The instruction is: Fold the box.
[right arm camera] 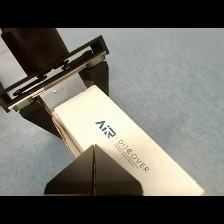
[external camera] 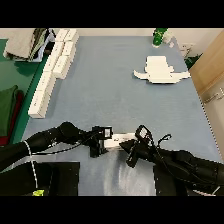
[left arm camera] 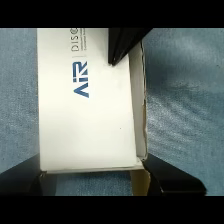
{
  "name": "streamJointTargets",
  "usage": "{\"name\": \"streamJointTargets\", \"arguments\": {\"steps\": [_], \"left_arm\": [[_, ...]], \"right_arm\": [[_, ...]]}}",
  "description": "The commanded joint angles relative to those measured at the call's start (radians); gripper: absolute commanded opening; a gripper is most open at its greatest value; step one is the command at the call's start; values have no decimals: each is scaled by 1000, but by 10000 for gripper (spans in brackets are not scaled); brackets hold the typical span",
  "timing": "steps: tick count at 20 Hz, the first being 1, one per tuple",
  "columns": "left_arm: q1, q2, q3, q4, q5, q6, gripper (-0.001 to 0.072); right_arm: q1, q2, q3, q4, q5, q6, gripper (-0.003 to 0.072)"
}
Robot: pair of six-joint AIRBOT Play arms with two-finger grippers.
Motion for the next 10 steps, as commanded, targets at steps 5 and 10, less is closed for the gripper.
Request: {"name": "streamJointTargets", "arguments": {"steps": [5,10], "left_arm": [[0,1,0,0,0,-1,603],[0,1,0,0,0,-1,603]], "right_arm": [[14,-51,-2,1,-5,36,3],[14,-55,-5,1,-8,36,3]]}}
